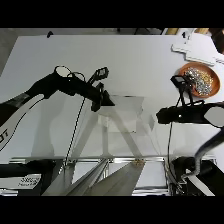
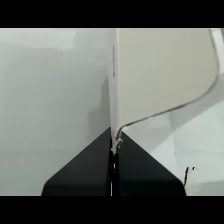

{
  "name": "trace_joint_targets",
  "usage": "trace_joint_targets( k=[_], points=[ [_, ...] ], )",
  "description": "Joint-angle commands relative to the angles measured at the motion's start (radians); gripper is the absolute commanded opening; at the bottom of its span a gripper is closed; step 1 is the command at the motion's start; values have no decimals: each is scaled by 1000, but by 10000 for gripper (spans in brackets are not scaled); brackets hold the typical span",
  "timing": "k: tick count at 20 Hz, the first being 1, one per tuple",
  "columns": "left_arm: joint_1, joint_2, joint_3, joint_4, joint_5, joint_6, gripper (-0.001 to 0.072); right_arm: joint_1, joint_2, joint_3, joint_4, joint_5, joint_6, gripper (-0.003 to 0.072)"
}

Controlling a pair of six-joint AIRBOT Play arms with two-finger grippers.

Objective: Fold the box and place the chain.

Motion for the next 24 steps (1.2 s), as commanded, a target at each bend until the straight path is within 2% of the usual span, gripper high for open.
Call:
trace_joint_targets(
  k=[1, 3, 5, 10, 12, 14, 19, 24],
  points=[
    [-1, 100, -60, 0, -27, -27, -6, 1, 44, 98, -2, 71, -11, 206],
    [-8, 126, -125, -74, -24, 71, -5, 1, 85, 110, -2, 71, -23, 206],
    [-39, 112, -158, -73, 15, 94, -4, 1, 109, 110, -1, 79, -23, 206],
    [-142, 53, -168, -50, 346, 95, 0, 1, 109, 109, 2, 76, -23, 205],
    [-179, 25, -168, -53, 414, 120, 3, 1, 109, 109, 2, 76, -27, 204],
    [-207, -4, -168, -70, 401, 225, 2, 1, 109, 109, 2, 75, -29, 204],
    [-225, -45, -168, -290, 386, 424, 2, 1, 109, 109, 2, 76, -64, 203],
    [-224, -48, -168, -291, 404, 458, 2, 1, 107, 109, -2, 78, -128, 202]
  ],
)
